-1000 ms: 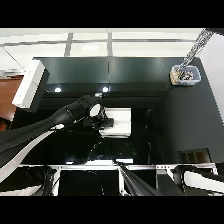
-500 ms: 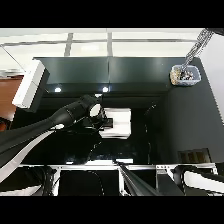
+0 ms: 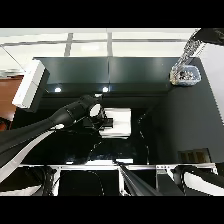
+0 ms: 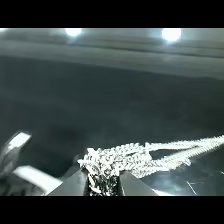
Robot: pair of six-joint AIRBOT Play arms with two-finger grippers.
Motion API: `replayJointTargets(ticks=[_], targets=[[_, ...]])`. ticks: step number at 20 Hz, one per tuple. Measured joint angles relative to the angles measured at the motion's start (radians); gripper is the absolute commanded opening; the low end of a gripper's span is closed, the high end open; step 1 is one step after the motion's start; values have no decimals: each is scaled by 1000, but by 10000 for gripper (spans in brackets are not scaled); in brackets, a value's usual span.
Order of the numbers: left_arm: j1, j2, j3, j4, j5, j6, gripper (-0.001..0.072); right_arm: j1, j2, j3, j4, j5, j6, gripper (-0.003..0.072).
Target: Fold the box and place the chain.
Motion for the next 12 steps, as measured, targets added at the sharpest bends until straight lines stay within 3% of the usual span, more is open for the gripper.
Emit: replayJointTargets(ticks=[7,12], targets=[[0,0,0,0,-1,0,25,126,177,-185,42,58,-34,11],[0,0,0,0,-2,0,26,218,223,-348,47,57,-43,11]])
